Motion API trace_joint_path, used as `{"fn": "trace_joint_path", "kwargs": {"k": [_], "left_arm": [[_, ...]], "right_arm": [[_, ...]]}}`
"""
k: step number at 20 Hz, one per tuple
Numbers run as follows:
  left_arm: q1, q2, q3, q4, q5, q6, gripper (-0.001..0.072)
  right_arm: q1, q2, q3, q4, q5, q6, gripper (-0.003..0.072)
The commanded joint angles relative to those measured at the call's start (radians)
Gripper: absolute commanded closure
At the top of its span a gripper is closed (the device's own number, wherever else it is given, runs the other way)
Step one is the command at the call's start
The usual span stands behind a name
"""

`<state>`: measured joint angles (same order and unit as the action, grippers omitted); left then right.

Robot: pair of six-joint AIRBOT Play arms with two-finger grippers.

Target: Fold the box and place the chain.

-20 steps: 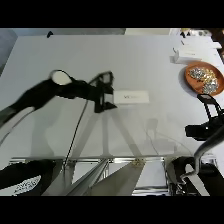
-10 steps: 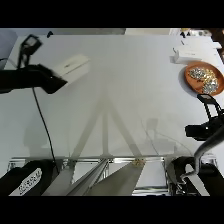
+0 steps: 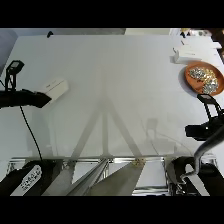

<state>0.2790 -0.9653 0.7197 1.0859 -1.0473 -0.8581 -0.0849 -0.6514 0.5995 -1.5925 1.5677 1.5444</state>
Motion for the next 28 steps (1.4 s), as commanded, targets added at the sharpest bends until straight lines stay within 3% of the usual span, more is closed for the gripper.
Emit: {"fn": "trace_joint_path", "kwargs": {"k": [1,4,5,6,7,9,14,16,24,28], "left_arm": [[0.012,0.001,-0.027,0.132,-0.062,-0.089,0.0707],[0.012,0.001,-0.032,0.150,-0.127,-0.089,0.0696],[0.012,0.001,-0.032,0.150,-0.147,-0.089,0.0661],[0.012,0.001,-0.032,0.151,-0.163,-0.089,0.0555],[0.012,0.001,-0.032,0.159,-0.177,-0.089,0.0367],[0.012,0.003,-0.032,0.168,-0.200,-0.090,0.0142],[0.012,0.062,-0.032,0.180,-0.223,-0.146,0.0132],[0.012,0.116,-0.032,0.214,-0.221,-0.153,0.0016],[0.012,0.323,-0.032,0.221,-0.261,-0.164,0.0018],[-0.019,0.365,-0.032,0.198,-0.263,-0.164,0.0018]], "right_arm": [[0.000,0.001,0.000,0.000,0.000,0.000,0.0666],[0.000,0.001,0.000,0.000,0.000,0.000,0.0666],[0.000,0.001,0.000,0.000,0.000,0.000,0.0666],[0.000,0.001,0.000,0.000,0.000,0.000,0.0666],[0.000,0.001,0.000,0.000,0.000,0.000,0.0666],[0.000,0.001,0.000,0.000,0.000,0.000,0.0666],[0.000,0.001,0.000,0.000,0.000,0.000,0.0666],[0.000,0.001,0.000,0.000,0.000,0.000,0.0666],[0.000,0.001,0.000,0.000,0.000,0.000,0.0666],[0.000,0.001,0.000,0.000,0.000,0.000,0.0666]]}}
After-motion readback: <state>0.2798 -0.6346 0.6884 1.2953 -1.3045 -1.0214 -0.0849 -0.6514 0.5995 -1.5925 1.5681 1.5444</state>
